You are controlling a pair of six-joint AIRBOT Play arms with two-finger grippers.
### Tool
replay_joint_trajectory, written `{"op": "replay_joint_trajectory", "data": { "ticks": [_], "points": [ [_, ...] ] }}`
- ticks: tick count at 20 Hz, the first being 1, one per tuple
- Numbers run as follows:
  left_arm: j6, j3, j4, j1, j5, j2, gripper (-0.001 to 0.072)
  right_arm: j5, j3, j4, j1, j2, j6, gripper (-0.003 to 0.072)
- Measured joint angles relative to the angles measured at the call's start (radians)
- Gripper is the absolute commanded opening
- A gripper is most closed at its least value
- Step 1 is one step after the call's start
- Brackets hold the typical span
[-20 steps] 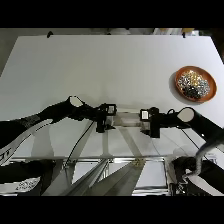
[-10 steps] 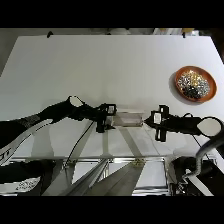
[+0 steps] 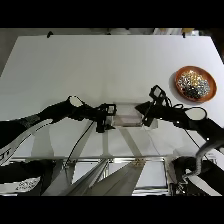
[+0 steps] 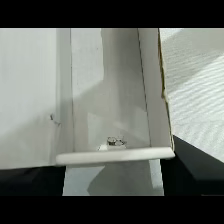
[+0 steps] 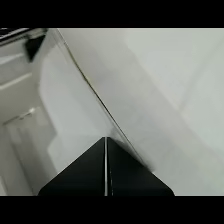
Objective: Fold the box and place the chain.
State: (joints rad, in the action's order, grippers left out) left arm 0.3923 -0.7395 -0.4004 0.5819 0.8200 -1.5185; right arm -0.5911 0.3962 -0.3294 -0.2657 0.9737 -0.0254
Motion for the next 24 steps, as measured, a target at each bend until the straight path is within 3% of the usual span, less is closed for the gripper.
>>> {"op": "replay_joint_trajectory", "data": {
  "ticks": [6,11,14,18,24],
  "points": [
    [-0.001,0.0,0.0,0.0,0.0,0.0,0.0272,0.039,0.0,0.042,0.0,0.082,-0.058,0.001],
    [0.001,0.0,0.0,0.0,0.0,0.0,0.0272,0.045,0.0,-0.059,0.0,0.02,-0.152,0.001],
    [0.001,0.0,0.0,0.0,0.0,0.0,0.0272,0.031,0.0,-0.186,0.0,-0.111,-0.166,0.0009],
    [0.001,0.0,0.0,0.0,0.0,0.0,0.0272,-0.052,0.0,-0.461,0.007,-0.272,-0.161,0.0009],
    [0.001,0.0,0.0,0.0,0.0,0.0,0.0272,-0.211,0.0,-0.742,0.029,-0.277,-0.136,0.001]
  ]
}}
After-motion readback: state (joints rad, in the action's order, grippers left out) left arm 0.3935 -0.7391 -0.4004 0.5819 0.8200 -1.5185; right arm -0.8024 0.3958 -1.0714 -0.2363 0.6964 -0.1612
